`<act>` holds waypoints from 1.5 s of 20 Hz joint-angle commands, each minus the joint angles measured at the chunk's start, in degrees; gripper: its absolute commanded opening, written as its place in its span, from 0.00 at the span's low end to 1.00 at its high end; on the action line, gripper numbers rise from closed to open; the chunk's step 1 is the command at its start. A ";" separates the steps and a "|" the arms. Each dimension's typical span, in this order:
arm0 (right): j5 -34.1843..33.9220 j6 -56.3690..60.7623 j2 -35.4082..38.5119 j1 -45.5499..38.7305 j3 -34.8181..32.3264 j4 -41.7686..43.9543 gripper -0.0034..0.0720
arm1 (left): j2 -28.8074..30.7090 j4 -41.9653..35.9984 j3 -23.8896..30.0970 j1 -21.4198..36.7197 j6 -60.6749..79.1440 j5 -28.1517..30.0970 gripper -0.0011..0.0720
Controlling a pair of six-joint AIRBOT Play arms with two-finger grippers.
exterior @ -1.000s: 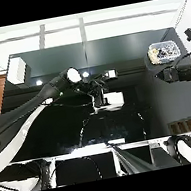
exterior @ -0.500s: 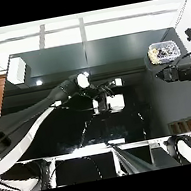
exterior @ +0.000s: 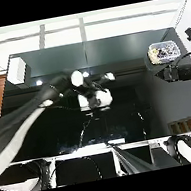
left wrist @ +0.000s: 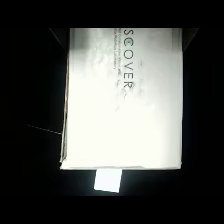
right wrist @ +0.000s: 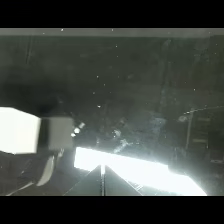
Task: Fold the box and place the chain.
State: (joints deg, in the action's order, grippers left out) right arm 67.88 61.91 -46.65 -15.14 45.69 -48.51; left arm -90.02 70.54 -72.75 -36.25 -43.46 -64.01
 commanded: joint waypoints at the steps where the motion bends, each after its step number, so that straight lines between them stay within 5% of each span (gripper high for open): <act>1: -0.22 0.02 0.00 -0.04 -0.02 0.00 0.06 | 4.24 4.68 0.28 12.11 -12.92 -8.31 0.50; 8: -0.87 0.04 0.00 -0.04 -0.02 0.02 0.06 | 10.19 11.58 6.51 45.22 -31.82 -9.33 0.50; 12: -1.11 0.28 0.00 -0.02 -0.02 0.07 0.07 | 10.14 11.02 6.97 55.87 -31.28 -1.49 0.50; 18: -2.34 4.52 -0.02 0.15 -0.02 0.46 0.07 | 7.10 11.61 6.95 57.92 -23.89 16.22 0.50; 23: -2.47 5.42 -0.04 0.15 -0.02 0.46 0.07 | 2.23 11.43 6.84 57.68 -23.82 23.28 0.51; 24: -2.49 5.42 -0.04 0.15 -0.02 0.46 0.07 | 1.86 10.88 6.84 57.53 -23.80 24.28 0.59; 25: -2.56 5.42 -0.04 0.15 -0.02 0.46 0.06 | 1.75 10.67 6.84 57.18 -23.76 24.41 1.00; 30: -2.58 5.35 -0.04 0.13 -0.02 0.26 0.07 | 5.49 13.46 -0.68 56.28 -24.06 15.43 1.00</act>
State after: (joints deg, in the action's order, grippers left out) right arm 65.34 67.16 -46.65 -15.03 45.69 -48.07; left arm -86.39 83.26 -69.41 20.34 -67.44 -43.99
